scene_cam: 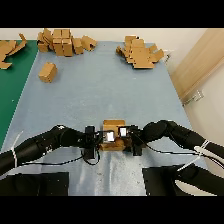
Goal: Fold the box.
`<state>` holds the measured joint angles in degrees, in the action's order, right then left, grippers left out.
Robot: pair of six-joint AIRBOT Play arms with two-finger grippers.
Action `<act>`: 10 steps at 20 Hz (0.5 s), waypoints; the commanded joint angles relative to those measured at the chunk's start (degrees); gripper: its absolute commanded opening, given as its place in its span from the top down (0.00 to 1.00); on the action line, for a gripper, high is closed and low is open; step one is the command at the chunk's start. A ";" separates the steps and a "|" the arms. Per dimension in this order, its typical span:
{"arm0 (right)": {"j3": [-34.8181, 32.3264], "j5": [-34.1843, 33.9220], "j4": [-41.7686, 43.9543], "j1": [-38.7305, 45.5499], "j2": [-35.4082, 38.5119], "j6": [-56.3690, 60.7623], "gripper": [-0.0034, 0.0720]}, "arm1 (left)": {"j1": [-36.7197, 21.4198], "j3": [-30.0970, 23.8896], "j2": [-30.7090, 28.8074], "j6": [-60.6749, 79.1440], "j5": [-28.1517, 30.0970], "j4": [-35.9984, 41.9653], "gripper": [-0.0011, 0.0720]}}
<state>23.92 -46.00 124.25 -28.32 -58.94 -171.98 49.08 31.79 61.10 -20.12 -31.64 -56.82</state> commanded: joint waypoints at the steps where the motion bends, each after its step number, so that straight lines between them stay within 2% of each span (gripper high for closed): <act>1: 0.00 0.07 0.04 0.00 -0.02 0.00 0.28 | 0.85 0.11 0.15 0.00 0.92 -0.02 0.78; 3: 0.00 0.07 0.04 0.00 -0.02 0.00 0.28 | 1.70 0.13 0.24 0.94 1.33 -0.02 0.93; 10: 0.00 0.04 0.07 0.00 -0.02 0.00 0.28 | 2.38 0.17 0.42 2.58 3.13 0.00 0.95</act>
<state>23.92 -45.98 124.27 -28.32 -58.94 -171.98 51.27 31.90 61.47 -18.55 -29.23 -56.80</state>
